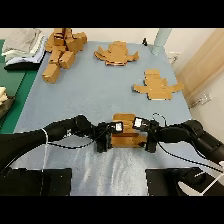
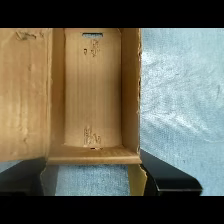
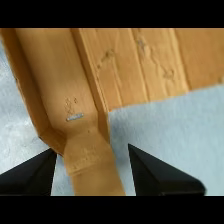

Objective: Fold the box.

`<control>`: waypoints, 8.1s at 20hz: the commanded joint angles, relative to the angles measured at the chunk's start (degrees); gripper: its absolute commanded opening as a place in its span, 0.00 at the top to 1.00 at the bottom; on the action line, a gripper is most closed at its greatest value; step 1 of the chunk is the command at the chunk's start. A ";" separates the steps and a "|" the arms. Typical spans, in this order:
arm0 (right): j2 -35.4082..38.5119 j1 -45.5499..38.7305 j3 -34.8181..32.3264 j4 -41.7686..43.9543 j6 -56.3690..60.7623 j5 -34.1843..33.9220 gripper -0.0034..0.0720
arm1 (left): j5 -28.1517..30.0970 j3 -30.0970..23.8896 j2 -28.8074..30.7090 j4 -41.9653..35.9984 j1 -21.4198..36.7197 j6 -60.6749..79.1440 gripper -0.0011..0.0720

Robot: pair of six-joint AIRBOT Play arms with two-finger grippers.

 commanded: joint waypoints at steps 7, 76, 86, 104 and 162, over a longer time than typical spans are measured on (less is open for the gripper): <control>-1.70 5.97 -0.20 1.27 -4.15 3.98 0.67 | 0.00 0.04 0.00 0.02 0.04 0.02 0.27; -7.87 -14.12 7.50 15.58 50.58 -11.39 0.46 | 0.00 0.04 0.00 0.02 0.04 0.02 0.27; -7.98 -5.35 7.50 13.55 58.90 -8.07 0.23 | 0.00 0.04 0.00 0.02 0.04 0.02 0.27; -13.42 12.41 11.65 -9.44 88.43 -7.39 0.28 | 0.00 0.04 0.00 0.02 0.04 0.02 0.27; -16.63 -0.13 24.79 -22.36 90.68 -20.26 0.85 | 0.00 0.04 0.00 0.02 0.04 0.02 0.27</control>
